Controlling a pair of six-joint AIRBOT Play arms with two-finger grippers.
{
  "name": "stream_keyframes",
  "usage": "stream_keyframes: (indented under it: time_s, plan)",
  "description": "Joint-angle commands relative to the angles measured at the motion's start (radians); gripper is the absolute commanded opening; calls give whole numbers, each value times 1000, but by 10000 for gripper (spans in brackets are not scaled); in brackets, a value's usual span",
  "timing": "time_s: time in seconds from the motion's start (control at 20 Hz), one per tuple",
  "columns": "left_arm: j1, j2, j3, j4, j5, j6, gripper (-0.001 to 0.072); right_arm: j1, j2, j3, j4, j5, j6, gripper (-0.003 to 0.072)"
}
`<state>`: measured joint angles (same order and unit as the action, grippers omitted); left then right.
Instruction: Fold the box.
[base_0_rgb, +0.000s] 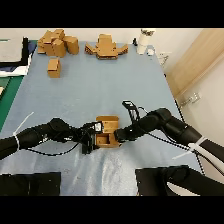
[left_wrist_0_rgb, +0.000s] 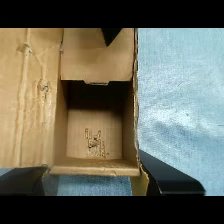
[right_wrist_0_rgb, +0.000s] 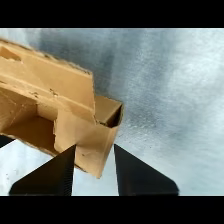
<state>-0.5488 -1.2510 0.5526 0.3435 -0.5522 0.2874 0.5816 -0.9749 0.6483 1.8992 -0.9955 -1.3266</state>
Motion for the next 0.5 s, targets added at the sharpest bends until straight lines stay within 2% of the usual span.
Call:
stream_keyframes:
  time_s: [0.0, 0.25, 0.45]
  plan:
    - [0, -1, 1, 0, 0, 0, 446, 111, -68, 74, -203, -53, 205, 403]
    - [0, -1, 1, 0, 0, 0, 446, 232, -193, 164, -312, -127, 446, 403]
    - [0, -1, 1, 0, 0, 0, 446, 258, -256, 195, -335, -156, 538, 379]
